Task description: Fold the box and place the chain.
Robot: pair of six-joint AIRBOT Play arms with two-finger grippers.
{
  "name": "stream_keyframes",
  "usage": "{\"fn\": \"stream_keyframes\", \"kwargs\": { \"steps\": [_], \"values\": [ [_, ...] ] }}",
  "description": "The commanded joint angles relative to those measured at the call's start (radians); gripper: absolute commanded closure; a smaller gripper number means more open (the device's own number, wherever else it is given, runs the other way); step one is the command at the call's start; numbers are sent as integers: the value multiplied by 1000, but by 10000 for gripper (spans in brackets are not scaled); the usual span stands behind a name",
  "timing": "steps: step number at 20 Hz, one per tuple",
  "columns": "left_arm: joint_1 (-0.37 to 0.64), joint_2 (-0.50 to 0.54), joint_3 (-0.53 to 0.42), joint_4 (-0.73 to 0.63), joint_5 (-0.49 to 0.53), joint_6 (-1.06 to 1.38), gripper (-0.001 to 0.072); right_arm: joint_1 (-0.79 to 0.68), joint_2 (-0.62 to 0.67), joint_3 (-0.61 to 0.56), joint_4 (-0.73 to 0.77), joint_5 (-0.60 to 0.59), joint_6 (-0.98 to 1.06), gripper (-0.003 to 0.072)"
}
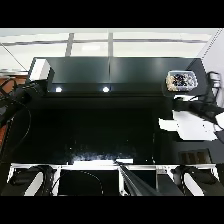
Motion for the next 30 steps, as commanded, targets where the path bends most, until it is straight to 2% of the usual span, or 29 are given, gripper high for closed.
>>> {"fn": "stream_keyframes", "kwargs": {
  "steps": [1,4,6,8,10,13,18,23,26,27,28,29,30],
  "values": [
    [-8,-3,2,-37,-97,-5,10,-278,-46,77,-292,-26,203,-23],
    [-32,-7,2,-37,-251,-5,10,-664,-172,216,-241,24,185,-22],
    [-82,-25,2,-36,-298,-5,13,-863,-297,314,-82,154,12,-17],
    [-159,-71,2,-21,-291,-6,13,-998,-441,401,145,328,-204,-17],
    [-239,-140,4,27,-236,-58,13,-1078,-567,459,303,469,-364,-17],
    [-302,-244,33,31,-177,-153,13,-1120,-708,534,328,566,-484,-16],
    [-333,-356,117,32,-177,-152,13,-1105,-973,714,425,857,-573,-15],
    [-333,-367,129,31,-180,-153,13,-1038,-1105,781,439,927,-588,-15],
    [-333,-367,129,31,-189,-153,13,-986,-1122,783,438,945,-589,-11],
    [-333,-367,129,31,-198,-153,13,-972,-1122,783,436,956,-589,174],
    [-333,-367,129,31,-203,-152,13,-961,-1122,783,434,969,-589,315],
    [-333,-367,129,32,-204,-152,13,-956,-1122,783,437,980,-602,413],
    [-332,-367,129,31,-202,-152,13,-953,-1120,783,439,999,-631,573]
  ]
}}
